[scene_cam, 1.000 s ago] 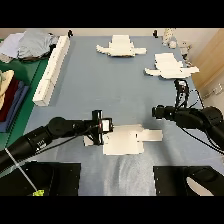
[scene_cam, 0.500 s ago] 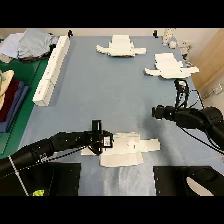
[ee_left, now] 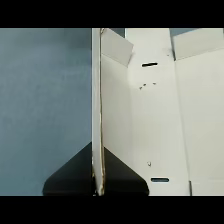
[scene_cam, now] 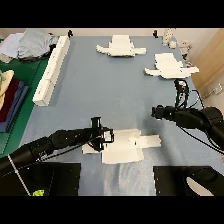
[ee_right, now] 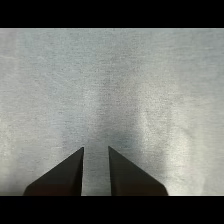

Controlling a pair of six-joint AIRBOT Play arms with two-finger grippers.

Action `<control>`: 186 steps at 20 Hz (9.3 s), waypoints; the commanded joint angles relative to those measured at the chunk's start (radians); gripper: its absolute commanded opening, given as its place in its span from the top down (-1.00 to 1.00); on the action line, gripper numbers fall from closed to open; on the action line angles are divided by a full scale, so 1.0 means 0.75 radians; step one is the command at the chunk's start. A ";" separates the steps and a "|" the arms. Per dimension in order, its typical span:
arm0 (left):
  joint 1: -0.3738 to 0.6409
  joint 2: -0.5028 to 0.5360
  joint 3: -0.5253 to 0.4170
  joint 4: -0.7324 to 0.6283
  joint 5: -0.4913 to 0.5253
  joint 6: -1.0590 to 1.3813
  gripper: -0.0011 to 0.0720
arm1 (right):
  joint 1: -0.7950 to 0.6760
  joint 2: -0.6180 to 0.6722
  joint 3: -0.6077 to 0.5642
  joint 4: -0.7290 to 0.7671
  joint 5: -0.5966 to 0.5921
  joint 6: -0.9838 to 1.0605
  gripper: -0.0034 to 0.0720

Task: Fold the box.

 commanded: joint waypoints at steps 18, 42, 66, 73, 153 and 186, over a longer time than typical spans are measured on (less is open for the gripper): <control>0.141 -0.154 0.108 -0.165 -0.300 0.359 0.95 | 0.001 -0.001 0.002 -0.030 0.054 -0.001 0.24; 0.342 -0.308 0.317 0.114 -0.713 -0.108 0.94 | 0.001 -0.001 0.002 -0.028 0.060 -0.001 0.24; 0.342 -0.352 0.314 0.115 -0.799 -0.117 0.94 | 0.114 0.216 0.039 0.426 -0.690 -0.078 0.92; 0.342 -0.352 0.314 0.115 -0.800 -0.117 0.93 | 0.955 0.263 -0.030 0.308 -0.646 -0.517 0.71; 0.342 -0.352 0.314 0.115 -0.801 -0.117 0.93 | 0.242 -0.218 -0.175 0.893 -0.175 -2.351 -0.96; 0.342 -0.352 0.314 0.115 -0.801 -0.116 0.94 | 0.245 -0.274 -0.175 0.867 -0.140 -2.351 -0.53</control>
